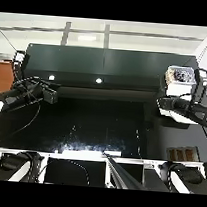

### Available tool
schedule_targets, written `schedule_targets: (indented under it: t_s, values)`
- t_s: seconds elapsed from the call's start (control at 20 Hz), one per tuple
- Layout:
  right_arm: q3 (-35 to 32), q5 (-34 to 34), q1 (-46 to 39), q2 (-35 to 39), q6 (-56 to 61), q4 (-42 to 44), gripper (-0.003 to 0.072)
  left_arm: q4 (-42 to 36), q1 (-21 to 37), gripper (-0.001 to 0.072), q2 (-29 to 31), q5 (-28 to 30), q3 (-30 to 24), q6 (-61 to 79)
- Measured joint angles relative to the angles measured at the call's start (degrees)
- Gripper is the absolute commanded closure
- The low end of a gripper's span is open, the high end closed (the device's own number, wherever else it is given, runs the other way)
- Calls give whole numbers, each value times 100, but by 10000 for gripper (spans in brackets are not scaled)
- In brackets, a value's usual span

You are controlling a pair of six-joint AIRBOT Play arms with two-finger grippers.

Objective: Fold the box and place the chain.

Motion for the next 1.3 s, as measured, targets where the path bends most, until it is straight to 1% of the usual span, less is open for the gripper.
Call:
schedule_targets:
  t_s: [0.05,0.1,0.25,0.35,0.45,0.6,0.75,0.9,1.05,1.3]
  values:
    - [0,-149,0,0,0,28,-24,-15,0,100,0,55,0,-2]
    - [0,-302,0,-4,0,35,-23,-33,0,-4,-2,111,0,-24]
    - [2,-824,-129,-68,81,-155,-21,-122,0,-3,-42,367,0,-153]
    - [57,-1119,-584,-216,540,-658,-22,-149,0,-3,-92,476,0,-212]
    - [240,-1338,-1408,-503,1010,-1143,-22,-168,0,-3,-142,511,0,-240]
    - [866,-1384,-2953,-1180,1351,-1504,-21,-190,0,-3,-216,568,0,-275]
    - [1652,-970,-4201,-1908,1296,-1648,-21,-205,0,-3,-280,577,0,-278]
    - [2321,-409,-5014,-2544,968,-1727,-21,-205,0,-3,-326,509,0,-278]
    - [2879,380,-5410,-3237,378,-1499,-21,-205,0,-3,-345,448,0,-275]
    - [3641,1930,-5591,-4354,-1027,-236,-20,-208,0,-3,-350,350,0,-269]
